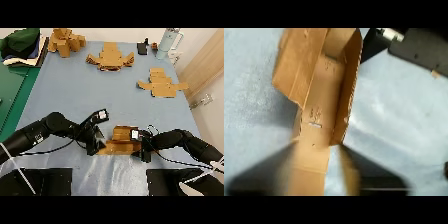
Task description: Fold the box.
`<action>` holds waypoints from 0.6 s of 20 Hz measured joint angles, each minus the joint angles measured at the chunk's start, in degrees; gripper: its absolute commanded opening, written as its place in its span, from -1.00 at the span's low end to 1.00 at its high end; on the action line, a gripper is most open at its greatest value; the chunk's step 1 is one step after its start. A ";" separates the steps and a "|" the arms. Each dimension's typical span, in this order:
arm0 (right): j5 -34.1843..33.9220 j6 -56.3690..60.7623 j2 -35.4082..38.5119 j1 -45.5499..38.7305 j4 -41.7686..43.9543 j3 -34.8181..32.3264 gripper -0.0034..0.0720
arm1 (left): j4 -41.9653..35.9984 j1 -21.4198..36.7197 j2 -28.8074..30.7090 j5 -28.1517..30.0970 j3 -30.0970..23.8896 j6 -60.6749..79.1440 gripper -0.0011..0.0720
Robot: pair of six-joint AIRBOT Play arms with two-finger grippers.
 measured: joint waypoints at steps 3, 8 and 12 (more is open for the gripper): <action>0.02 0.00 0.00 0.00 0.00 0.00 0.52 | 2.71 -0.81 -2.29 1.64 -0.87 3.13 0.93; 0.00 0.00 0.00 0.00 0.00 0.00 0.52 | 5.51 -1.90 -4.55 3.04 -1.36 5.97 0.94; 0.02 0.00 0.00 0.00 0.00 -0.02 0.52 | 5.29 -4.15 -5.57 5.55 -1.42 7.21 0.94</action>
